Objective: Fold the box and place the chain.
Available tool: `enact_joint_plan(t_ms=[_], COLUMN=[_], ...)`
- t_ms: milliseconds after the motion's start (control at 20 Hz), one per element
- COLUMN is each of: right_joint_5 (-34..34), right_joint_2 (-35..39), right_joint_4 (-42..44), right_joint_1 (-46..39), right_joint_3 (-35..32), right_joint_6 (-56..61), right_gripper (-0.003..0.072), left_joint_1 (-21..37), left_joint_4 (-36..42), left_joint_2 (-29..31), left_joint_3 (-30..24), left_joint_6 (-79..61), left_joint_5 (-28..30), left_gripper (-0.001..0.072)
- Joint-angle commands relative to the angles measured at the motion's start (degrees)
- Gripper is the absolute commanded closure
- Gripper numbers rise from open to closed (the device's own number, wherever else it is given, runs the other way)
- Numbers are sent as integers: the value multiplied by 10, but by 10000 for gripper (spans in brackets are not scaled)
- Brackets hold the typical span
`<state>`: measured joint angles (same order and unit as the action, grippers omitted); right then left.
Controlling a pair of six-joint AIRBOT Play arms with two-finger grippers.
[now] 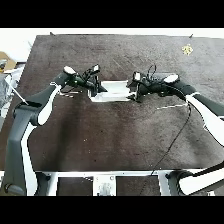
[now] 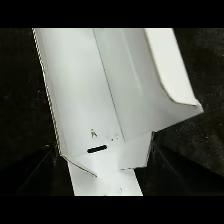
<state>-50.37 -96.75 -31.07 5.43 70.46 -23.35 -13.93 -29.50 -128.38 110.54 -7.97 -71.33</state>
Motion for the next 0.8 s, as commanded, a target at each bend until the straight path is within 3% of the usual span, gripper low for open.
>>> enact_joint_plan(t_ms=[0, 450, 750], right_joint_5=[-66, -145, -167], right_joint_2=[-35, -132, -169], right_joint_4=[4, -9, -9], right_joint_1=[-15, -15, -10], right_joint_3=[50, 158, 178], right_joint_6=[9, 42, 41], right_gripper=[18, 21, 20], left_joint_1=[0, 0, 0], left_joint_4=[0, 0, 0], left_joint_2=[0, 0, 0], left_joint_3=[0, 0, 0], left_joint_6=[0, 0, 0], left_joint_5=[0, 0, 0], left_gripper=[699, 699, 699])
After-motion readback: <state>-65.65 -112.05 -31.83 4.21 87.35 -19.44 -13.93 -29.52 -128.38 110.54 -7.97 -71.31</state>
